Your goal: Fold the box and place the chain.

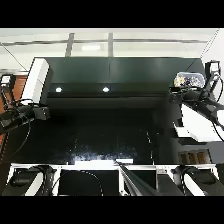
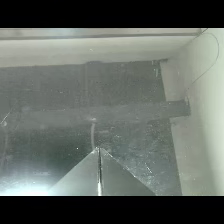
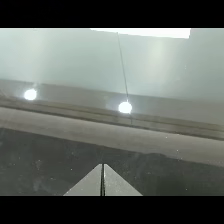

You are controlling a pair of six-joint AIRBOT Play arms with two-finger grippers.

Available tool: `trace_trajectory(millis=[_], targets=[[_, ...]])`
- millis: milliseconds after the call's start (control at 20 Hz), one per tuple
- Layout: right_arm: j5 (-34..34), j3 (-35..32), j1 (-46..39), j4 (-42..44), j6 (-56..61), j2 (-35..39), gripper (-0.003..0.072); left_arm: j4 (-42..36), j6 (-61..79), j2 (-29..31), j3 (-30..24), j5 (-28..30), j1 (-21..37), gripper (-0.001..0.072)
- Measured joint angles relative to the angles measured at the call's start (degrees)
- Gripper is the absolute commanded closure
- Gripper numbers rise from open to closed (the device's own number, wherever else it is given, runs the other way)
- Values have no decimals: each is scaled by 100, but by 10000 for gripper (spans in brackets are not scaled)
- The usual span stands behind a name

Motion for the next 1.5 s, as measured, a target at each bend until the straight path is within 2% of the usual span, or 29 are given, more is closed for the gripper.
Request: trace_trajectory(millis=[150,250,400,450,500,550,600,650,700,850,1000,1300,1500], targets=[[-2,0,0,85,0,0,674,-7,-9,0,0,98,0,680],[-85,-2,2,219,2,0,674,-26,-7,-20,-2,382,0,680],[-671,0,9,708,4,0,674,-365,13,-192,-2,992,-26,679],[-905,0,9,935,4,0,674,-540,57,-293,-2,1180,-63,647],[-1178,-2,9,1198,7,0,674,-704,153,-420,0,1370,-140,477],[-1456,-2,7,1484,9,0,673,-835,310,-562,4,1517,-256,193],[-1698,-2,7,1746,22,0,600,-920,516,-697,17,1615,-393,-7],[-1934,0,7,1980,24,0,116,-1008,769,-841,37,1735,-564,-7],[-2103,0,2,2100,9,0,-34,-1034,994,-973,63,1797,-721,-7],[-2079,50,-201,2013,-57,-70,-34,-1071,1401,-1307,190,1917,-1121,-7],[-1325,546,-1034,1349,341,-533,-34,-1058,1375,-1440,262,1775,-1296,-7],[1257,2730,-3353,-2127,2221,-2345,-34,-413,529,-1513,299,1049,-1368,-6],[2159,3289,-4588,-3213,2997,-3018,-34,-155,46,-1519,302,911,-1362,-6]])
